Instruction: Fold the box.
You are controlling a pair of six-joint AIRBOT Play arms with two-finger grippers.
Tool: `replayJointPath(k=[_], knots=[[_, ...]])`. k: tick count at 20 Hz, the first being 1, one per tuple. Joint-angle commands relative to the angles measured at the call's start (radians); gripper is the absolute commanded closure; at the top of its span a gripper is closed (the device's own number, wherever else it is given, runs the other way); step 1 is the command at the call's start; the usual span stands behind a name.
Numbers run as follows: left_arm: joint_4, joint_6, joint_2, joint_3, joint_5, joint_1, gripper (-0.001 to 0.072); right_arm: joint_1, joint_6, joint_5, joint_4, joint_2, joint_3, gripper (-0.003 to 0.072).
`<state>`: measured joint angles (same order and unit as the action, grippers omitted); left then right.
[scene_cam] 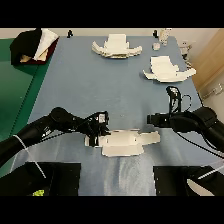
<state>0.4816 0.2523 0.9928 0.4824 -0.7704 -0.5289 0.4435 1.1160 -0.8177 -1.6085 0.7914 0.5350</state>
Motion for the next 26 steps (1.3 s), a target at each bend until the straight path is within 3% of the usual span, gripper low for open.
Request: replayJointPath(k=[1,3,7,13,26], knots=[[0.001,0.001,0.001,0.0,0.011,0.0,0.0695,0.002,0.044,-0.068,-0.063,-0.001,0.001,0.0684],[0.001,0.001,0.001,0.0,0.011,0.0,0.0695,0.019,0.093,-0.135,-0.143,-0.001,0.001,0.0685],[0.001,0.001,0.001,0.0,0.011,0.0,0.0696,0.162,0.058,-0.269,-0.153,-0.01,0.0,0.0686],[-0.003,0.001,0.001,-0.001,0.01,-0.001,0.0696,0.402,-0.189,-0.293,0.026,-0.099,0.0,0.0686],[-0.013,0.002,-0.003,0.002,0.008,0.0,0.0695,0.411,-0.203,-0.289,0.079,-0.103,0.0,0.0686]])
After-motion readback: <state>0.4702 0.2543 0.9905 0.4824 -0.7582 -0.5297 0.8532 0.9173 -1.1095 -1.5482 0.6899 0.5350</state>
